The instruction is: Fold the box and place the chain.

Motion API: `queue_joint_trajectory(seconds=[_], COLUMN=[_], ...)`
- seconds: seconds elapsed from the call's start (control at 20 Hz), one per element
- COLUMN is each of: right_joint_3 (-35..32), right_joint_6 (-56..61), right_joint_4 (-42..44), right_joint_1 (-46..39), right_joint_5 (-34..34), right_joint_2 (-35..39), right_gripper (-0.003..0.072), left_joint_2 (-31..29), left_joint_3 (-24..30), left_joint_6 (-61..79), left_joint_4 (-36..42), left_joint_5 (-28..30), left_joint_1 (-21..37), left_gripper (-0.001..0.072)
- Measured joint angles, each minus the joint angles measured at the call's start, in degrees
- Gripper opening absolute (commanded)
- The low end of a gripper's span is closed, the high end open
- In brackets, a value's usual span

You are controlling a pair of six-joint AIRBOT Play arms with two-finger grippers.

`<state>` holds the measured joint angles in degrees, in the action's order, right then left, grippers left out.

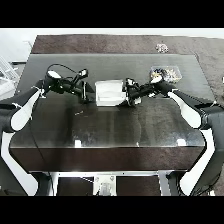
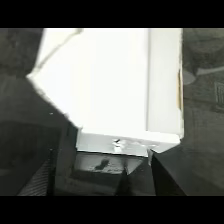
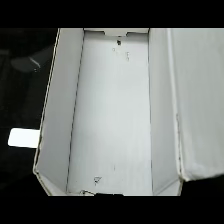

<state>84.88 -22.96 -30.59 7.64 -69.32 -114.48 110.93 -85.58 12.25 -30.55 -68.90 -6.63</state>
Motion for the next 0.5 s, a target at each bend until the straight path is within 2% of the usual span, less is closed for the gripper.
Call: queue_joint_trajectory(seconds=[0.5], right_joint_3=[0.00], right_joint_6=[0.02], right_joint_4=[0.09], right_joint_1=[0.00], right_joint_5=[0.02], right_joint_2=[-0.02], right_gripper=[0.0596], left_joint_2=[0.15], left_joint_3=[1.25], left_joint_6=[6.38], left_joint_4=[1.90], left_joint_5=[-2.78], left_joint_1=[0.07], left_gripper=[0.0720])
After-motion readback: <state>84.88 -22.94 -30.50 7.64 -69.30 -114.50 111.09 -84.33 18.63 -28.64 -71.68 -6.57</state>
